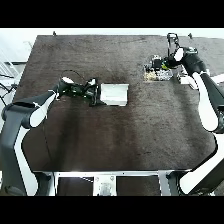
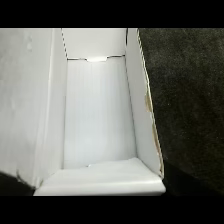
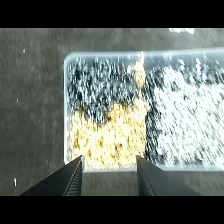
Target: Fold the box and place the chain.
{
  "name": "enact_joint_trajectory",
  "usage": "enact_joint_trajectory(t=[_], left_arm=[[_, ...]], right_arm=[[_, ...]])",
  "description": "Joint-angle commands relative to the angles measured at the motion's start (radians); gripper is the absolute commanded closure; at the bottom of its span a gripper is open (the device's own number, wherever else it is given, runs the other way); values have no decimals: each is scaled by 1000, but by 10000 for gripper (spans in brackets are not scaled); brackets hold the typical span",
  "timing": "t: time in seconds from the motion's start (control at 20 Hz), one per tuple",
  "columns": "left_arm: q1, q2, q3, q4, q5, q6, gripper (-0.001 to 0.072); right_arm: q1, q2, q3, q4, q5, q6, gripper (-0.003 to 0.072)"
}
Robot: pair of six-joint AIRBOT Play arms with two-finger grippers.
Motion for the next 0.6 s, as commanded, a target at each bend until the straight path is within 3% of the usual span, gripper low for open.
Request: enact_joint_trajectory(t=[0.0,0.4,0.55], left_arm=[[0,0,0,0,0,0,248],[0,0,0,0,0,0,248],[0,0,0,0,0,0,248]], right_arm=[[-11,-86,70,66,-16,-51,297],[-25,-139,82,84,-4,-56,297],[-30,-140,82,84,48,-57,332]])
